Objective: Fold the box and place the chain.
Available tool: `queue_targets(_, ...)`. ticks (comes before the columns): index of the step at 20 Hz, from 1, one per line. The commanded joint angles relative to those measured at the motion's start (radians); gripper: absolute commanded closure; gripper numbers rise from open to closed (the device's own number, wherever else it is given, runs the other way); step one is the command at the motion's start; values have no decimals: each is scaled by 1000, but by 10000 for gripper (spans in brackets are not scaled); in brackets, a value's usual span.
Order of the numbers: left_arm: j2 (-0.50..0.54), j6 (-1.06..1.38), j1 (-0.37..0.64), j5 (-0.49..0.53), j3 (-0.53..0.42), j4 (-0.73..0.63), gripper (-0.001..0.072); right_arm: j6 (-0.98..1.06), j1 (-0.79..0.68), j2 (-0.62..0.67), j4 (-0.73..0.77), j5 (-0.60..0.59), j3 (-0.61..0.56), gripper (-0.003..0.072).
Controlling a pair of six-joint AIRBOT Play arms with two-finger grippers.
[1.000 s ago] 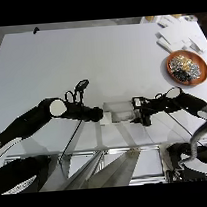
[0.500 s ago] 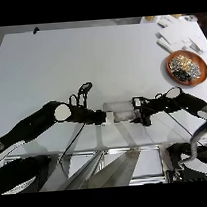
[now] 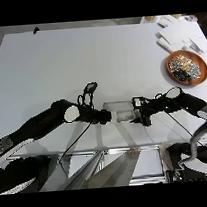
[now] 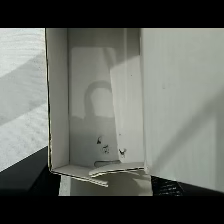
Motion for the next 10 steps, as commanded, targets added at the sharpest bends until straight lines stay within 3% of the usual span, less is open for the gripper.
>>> queue_targets(1,-17,-112,-12,-70,27,109,457,0,0,0,0,0,1,286)
queue_targets(10,-19,-279,-32,-179,110,214,457,1,0,0,0,0,1,286)
